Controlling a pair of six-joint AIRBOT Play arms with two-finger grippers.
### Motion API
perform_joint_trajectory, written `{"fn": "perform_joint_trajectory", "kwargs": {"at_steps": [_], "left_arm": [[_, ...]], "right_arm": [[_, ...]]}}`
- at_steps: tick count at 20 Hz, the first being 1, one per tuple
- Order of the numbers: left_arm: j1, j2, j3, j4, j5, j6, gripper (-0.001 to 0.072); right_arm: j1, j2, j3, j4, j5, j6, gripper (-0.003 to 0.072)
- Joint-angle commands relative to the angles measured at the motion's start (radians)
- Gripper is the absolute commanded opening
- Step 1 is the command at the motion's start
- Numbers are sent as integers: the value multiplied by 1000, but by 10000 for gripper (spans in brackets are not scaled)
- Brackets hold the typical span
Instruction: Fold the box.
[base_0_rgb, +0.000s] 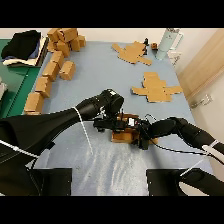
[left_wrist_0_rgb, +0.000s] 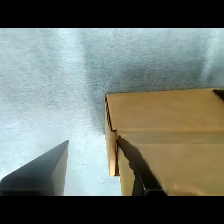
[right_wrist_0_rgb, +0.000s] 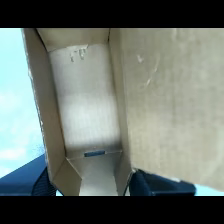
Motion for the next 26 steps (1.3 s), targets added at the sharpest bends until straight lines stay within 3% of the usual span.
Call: {"fn": "perform_joint_trajectory", "kwargs": {"at_steps": [1, 9, 10, 12, 13, 14, 15, 24, 25, 26], "left_arm": [[2, -1, 6, -11, 14, 10, 486], [-39, -51, 2, -18, 73, 8, 483], [-44, -54, 2, -11, 85, 0, 451], [-47, -57, 2, -3, 104, -2, 213], [-47, -58, 2, -3, 113, -2, 155], [-47, -61, 2, -3, 118, -2, 50], [-47, -63, 2, -3, 120, -2, 16], [-47, -66, 7, -16, 112, -2, 19], [-47, -66, 9, -17, 109, -2, 121], [-47, -65, 11, -22, 104, -2, 355]], "right_arm": [[0, 1, 0, -1, -1, 1, 507], [0, 1, 0, 0, -1, 1, 507], [0, 1, 0, -1, -1, 1, 507], [0, 1, 0, -1, -1, 1, 507], [0, 1, 0, -1, -1, 1, 507], [0, 1, 0, -1, -1, 1, 507], [0, 1, 0, 0, -1, 1, 507], [0, 1, 0, -1, -1, 1, 506], [0, 1, 0, 0, -1, 1, 506], [0, 1, 0, -1, -1, 1, 507]]}}
